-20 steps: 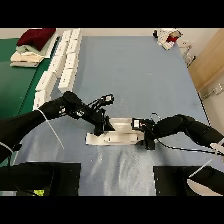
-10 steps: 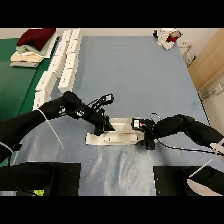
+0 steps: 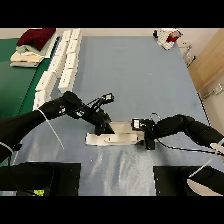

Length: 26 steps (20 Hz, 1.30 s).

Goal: Fold the box.

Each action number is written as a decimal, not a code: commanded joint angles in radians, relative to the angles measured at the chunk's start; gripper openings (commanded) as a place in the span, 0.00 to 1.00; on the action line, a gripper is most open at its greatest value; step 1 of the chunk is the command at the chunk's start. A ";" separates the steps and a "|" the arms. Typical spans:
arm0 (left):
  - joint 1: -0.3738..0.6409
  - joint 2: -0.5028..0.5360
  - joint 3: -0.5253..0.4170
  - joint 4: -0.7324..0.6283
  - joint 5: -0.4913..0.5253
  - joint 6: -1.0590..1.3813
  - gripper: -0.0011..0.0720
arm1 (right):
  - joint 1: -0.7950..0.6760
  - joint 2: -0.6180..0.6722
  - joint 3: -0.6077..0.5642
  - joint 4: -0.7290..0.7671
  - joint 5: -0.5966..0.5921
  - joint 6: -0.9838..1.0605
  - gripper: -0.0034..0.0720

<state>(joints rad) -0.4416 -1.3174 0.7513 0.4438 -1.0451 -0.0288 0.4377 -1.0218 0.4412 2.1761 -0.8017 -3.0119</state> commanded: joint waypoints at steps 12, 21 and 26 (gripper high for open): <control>0.061 0.227 0.000 0.259 -0.350 -0.835 0.04 | 0.000 0.000 0.000 0.001 0.000 0.002 0.61; -0.110 0.129 0.051 -0.042 0.162 -0.890 0.04 | 0.000 0.000 0.000 0.000 0.000 0.002 0.61; -0.070 0.018 0.057 -0.032 0.215 -0.944 0.04 | 0.000 0.001 0.000 0.000 0.000 0.002 0.61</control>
<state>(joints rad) -0.5240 -1.2385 0.7998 0.4160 -0.8787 -0.9413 0.4377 -1.0218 0.4412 2.1765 -0.8017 -3.0104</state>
